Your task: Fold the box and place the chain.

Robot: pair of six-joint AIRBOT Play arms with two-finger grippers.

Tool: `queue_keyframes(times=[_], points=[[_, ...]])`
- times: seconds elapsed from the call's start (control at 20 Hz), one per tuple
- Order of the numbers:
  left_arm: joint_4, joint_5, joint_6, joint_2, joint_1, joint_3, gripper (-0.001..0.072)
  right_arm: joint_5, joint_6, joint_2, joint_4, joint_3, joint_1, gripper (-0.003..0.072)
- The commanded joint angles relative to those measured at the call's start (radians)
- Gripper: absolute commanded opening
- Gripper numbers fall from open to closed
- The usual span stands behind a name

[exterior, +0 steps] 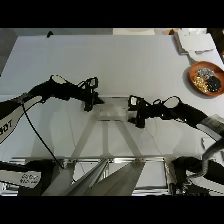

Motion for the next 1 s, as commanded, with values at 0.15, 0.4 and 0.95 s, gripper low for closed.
queue_keyframes(times=[0.15,0.4,0.95], points=[[0.0,0.0,0.0,0.0,-0.001,0.0,0.0014,-0.106,0.146,0.024,-0.016,0.0,0.0,0.054],[0.0,0.0,0.0,0.0,-0.001,0.0,0.0014,-0.129,0.114,0.02,0.055,0.0,0.0,0.054],[0.0,0.0,0.0,0.0,-0.001,0.0,0.0014,-0.064,-0.139,-0.01,0.161,0.002,-0.064,0.054]])
